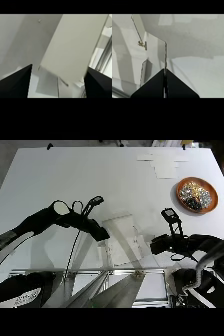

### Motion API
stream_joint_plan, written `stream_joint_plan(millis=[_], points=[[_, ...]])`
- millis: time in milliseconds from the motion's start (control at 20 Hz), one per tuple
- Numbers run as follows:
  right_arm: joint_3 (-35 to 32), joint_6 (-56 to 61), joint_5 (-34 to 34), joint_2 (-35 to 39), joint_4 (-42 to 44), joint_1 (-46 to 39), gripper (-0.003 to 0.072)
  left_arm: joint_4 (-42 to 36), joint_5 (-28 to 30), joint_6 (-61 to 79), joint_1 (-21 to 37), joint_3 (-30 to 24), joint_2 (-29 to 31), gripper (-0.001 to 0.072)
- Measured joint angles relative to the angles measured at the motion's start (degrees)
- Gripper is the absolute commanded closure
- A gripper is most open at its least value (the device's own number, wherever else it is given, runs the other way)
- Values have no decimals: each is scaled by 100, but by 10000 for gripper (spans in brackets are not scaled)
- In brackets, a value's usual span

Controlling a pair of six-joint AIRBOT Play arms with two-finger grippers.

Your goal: Fold the box and place the chain.

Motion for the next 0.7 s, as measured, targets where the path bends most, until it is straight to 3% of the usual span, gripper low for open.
stream_joint_plan(millis=[200,250,350,400,450,600,700], points=[[0,2,-57,0,9,2,670,-308,-120,313,20,0,-313,45],[0,0,-63,0,11,2,670,-345,-166,352,20,0,-380,133],[0,0,-85,0,13,2,670,-334,-249,411,20,-2,-474,233],[0,0,-96,0,15,2,670,-289,-282,426,20,-2,-503,311],[0,0,-103,0,15,2,670,-216,-299,435,20,-2,-525,437],[0,0,-125,0,17,2,670,-50,-299,476,20,-2,-557,665],[0,2,-129,0,24,2,670,2,-282,621,20,-2,-568,706]])
